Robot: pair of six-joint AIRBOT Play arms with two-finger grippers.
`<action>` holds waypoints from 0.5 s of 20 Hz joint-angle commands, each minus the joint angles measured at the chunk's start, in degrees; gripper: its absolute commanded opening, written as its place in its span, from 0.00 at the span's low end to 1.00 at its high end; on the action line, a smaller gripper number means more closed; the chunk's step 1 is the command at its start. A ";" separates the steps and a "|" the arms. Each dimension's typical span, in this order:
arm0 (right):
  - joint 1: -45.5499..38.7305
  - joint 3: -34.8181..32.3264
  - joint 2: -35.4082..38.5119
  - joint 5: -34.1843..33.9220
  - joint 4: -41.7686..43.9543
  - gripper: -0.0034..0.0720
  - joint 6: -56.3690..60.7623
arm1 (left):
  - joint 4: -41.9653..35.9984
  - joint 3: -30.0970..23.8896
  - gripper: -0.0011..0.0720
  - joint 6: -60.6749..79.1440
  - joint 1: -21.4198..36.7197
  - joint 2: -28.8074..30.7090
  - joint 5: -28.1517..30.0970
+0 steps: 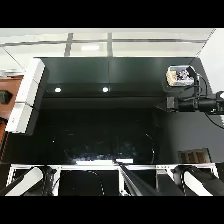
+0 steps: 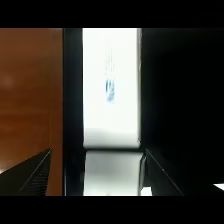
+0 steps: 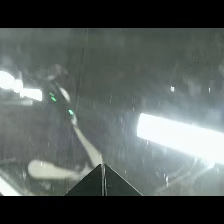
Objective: Fold the box and place the chain.
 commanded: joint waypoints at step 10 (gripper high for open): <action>20.68 2.32 -0.09 -30.25 -23.61 0.06 0.00 | -16.41 -3.93 0.04 -16.61 -18.86 19.74 -9.44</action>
